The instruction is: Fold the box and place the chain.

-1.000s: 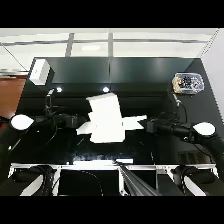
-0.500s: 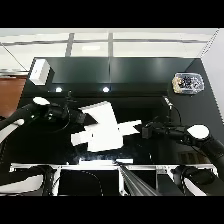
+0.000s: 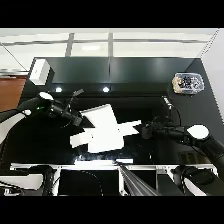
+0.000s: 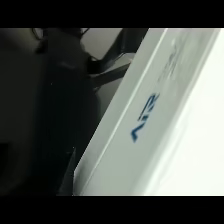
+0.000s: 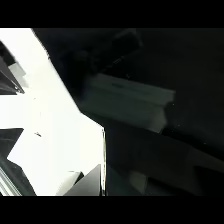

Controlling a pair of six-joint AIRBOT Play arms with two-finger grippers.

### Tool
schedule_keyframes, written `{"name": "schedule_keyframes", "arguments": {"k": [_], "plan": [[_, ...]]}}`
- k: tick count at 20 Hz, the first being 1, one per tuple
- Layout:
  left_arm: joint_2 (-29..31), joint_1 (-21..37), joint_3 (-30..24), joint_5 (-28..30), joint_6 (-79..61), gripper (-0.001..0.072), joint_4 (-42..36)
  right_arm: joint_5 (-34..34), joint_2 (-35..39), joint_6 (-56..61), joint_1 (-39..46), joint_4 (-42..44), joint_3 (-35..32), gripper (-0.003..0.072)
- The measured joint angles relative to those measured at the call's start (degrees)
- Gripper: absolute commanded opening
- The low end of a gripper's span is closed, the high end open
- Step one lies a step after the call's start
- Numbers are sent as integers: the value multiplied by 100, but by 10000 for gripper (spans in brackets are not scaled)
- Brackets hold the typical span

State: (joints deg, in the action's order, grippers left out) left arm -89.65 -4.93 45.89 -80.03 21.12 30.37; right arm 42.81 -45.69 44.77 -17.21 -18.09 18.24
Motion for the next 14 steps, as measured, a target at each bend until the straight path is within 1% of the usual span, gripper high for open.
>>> {"name": "schedule_keyframes", "arguments": {"k": [1,3,4,5,6,7,10,12,14], "plan": [[-13,9,52,-101,-83,128,-13,0,-2,0,0,-26,0,9],[-26,15,116,-302,-258,29,-24,2,0,0,0,-72,0,12],[-33,20,133,-389,-350,28,-20,2,0,0,0,-90,0,95],[-35,17,146,-446,-415,26,33,4,0,2,2,-131,2,408],[-37,22,157,-444,-472,24,109,4,0,9,20,-229,22,607],[-37,26,164,-463,-520,23,129,35,0,35,57,-389,72,627],[37,-17,166,-457,-597,22,188,448,0,291,317,-1117,435,627],[249,-151,94,-258,-708,23,229,1008,-2,376,557,-1670,804,626],[605,-382,-44,94,-1005,25,223,1445,0,433,789,-2116,1141,626]]}}
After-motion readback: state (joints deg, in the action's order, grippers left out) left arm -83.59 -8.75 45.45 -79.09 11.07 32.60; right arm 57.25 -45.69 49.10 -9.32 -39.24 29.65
